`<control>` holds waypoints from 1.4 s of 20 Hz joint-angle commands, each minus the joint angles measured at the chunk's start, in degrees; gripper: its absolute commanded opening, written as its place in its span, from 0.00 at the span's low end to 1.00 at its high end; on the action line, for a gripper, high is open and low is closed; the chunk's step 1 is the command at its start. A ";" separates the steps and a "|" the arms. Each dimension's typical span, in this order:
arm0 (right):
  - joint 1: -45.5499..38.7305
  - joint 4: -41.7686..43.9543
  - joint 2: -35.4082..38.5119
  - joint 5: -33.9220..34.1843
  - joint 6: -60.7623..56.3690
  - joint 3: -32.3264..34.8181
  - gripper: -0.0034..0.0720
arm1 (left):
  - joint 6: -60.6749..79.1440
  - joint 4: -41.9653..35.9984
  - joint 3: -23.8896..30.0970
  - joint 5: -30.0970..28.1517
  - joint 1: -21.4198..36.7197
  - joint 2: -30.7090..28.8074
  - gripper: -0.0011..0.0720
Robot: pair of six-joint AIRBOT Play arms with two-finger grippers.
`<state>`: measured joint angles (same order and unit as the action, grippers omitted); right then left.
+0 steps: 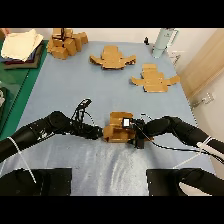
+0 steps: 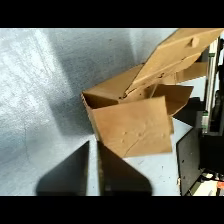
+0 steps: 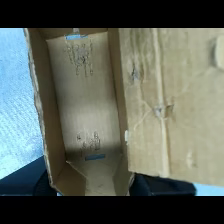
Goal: Fold the box.
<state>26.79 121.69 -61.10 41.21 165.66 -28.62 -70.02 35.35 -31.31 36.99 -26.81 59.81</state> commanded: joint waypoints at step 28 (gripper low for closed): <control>0.00 0.02 -0.02 0.00 0.00 0.00 0.78 | -9.03 3.87 -3.21 -10.27 -9.07 3.21 0.76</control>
